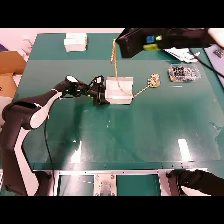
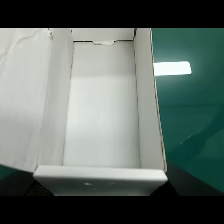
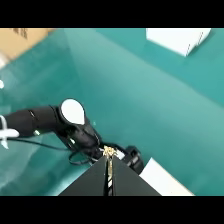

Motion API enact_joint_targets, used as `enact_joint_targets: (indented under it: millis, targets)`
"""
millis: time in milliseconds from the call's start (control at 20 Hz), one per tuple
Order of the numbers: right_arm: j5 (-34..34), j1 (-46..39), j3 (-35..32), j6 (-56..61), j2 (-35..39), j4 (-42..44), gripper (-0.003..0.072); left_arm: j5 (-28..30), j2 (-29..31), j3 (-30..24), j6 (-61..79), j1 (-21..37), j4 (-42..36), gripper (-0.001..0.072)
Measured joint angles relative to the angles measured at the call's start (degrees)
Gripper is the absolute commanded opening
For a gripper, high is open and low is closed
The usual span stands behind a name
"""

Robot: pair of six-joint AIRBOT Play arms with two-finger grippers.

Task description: Fold the box and place the chain.

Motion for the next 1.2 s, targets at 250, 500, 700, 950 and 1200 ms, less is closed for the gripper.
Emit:
enact_joint_targets:
  millis: [250, 500, 700, 950, 1200]
  targets:
    - [-0.24, -2.93, -3.91, -0.42, -3.13, 0.13, 0.0010, 0.00, 0.00, 0.00, 0.00, 0.00, 0.00, 0.0362]
    - [-3.48, -5.75, -11.28, -0.50, -4.04, 0.24, 0.0010, 0.00, 0.00, 0.00, 0.00, 0.00, 0.00, 0.0362]
    - [-6.47, -6.99, -16.09, -0.52, -6.34, 0.37, 0.0011, 0.00, 0.00, 0.00, 0.00, 0.00, 0.00, 0.0362]
    - [-8.85, -7.63, -18.51, -0.28, -11.30, 0.35, 0.0433, 0.02, 0.00, 0.00, 0.00, 0.00, 0.02, 0.0362]
    - [-7.80, -8.00, -18.91, -0.02, -12.59, 0.37, 0.0428, 0.00, 0.00, 0.00, 0.00, 0.00, 0.02, 0.0362]
